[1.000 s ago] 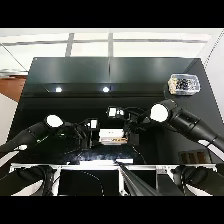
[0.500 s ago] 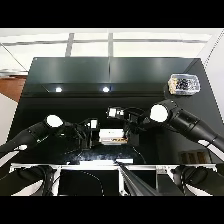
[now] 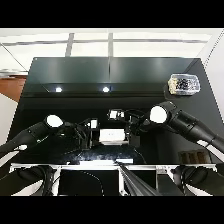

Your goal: Fold the box and place the chain.

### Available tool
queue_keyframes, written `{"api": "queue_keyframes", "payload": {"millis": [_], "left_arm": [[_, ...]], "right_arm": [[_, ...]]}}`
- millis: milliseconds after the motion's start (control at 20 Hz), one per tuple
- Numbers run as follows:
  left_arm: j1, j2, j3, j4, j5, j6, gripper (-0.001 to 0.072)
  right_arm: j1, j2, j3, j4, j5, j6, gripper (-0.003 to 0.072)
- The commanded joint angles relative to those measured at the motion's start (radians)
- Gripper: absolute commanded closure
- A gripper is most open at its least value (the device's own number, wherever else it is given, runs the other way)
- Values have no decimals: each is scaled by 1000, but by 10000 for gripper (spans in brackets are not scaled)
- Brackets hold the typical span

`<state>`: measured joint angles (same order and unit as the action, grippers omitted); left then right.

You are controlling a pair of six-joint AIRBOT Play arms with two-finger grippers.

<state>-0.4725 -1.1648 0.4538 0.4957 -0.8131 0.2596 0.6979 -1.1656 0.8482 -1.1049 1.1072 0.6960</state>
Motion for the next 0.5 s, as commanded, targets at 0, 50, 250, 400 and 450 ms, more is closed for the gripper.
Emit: {"api": "queue_keyframes", "payload": {"millis": [0,50,250,400,450], "left_arm": [[-1,-1,1,0,1,0,231],[-1,-1,1,0,1,0,230],[-1,-1,1,0,1,0,230],[-1,-1,1,0,0,0,231],[-1,-1,1,0,1,0,230]], "right_arm": [[0,1,-2,5,-27,8,311],[0,1,-2,8,-29,8,311],[0,-3,-27,40,-55,8,311],[-1,2,-25,38,-56,37,312],[-1,9,-23,37,-56,47,311]]}}
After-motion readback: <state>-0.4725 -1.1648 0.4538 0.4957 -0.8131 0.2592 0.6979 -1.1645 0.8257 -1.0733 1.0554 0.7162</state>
